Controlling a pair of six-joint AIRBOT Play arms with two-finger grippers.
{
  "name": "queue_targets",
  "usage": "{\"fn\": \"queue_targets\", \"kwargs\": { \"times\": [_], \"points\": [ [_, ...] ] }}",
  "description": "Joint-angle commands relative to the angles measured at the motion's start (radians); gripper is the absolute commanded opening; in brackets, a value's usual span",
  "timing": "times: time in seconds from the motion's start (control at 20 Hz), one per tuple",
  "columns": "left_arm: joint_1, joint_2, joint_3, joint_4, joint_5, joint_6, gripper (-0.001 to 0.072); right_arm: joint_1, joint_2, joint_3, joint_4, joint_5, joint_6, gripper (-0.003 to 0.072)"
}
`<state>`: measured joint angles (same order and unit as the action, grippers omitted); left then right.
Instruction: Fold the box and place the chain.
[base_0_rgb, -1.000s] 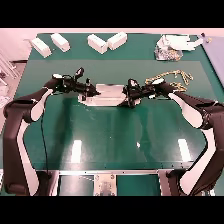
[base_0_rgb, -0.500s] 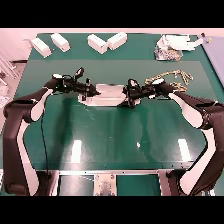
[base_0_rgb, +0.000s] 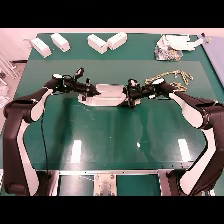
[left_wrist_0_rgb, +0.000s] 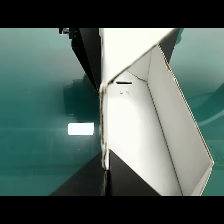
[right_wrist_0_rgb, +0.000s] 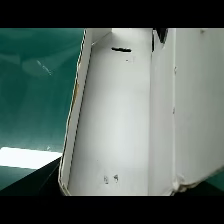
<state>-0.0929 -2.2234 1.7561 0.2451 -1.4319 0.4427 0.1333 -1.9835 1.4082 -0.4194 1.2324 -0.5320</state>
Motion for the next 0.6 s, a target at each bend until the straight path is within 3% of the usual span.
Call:
{"fn": "queue_targets", "kwargs": {
  "times": [0.0,0.55],
  "points": [
    [0.001,0.001,0.001,0.001,0.0,0.001,0.0021,0.0,-0.001,0.0,0.0,-0.001,0.0,0.0584],
    [0.001,0.001,0.001,-0.014,0.0,0.0,0.0022,0.0,-0.001,0.0,0.0,-0.001,0.0,0.0584]
  ]
}}
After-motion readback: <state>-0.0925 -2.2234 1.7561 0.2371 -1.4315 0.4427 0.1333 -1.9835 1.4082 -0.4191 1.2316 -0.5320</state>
